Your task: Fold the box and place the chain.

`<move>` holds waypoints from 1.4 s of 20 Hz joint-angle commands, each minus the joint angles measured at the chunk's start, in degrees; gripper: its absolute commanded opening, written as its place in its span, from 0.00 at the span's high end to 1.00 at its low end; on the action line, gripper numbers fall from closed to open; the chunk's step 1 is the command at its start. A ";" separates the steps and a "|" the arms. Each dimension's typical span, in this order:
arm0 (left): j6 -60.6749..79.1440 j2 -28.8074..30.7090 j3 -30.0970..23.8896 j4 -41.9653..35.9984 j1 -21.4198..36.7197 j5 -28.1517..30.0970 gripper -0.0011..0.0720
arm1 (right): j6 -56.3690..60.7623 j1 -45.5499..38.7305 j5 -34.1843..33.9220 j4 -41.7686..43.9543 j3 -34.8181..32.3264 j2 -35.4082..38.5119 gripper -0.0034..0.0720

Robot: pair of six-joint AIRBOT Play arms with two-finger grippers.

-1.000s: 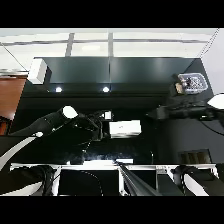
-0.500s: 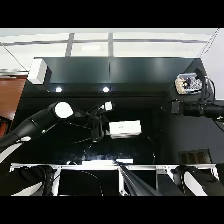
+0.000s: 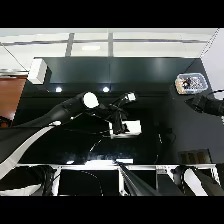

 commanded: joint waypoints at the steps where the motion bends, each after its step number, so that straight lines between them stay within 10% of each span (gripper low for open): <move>1: -0.42 -2.95 1.86 -0.24 -1.46 -0.17 0.01 | -0.33 -1.81 0.50 -0.76 0.04 0.04 0.95; 28: 1.75 -3.04 1.86 7.13 -3.13 -2.58 0.01 | -0.35 -1.81 0.55 -1.25 0.04 0.04 0.95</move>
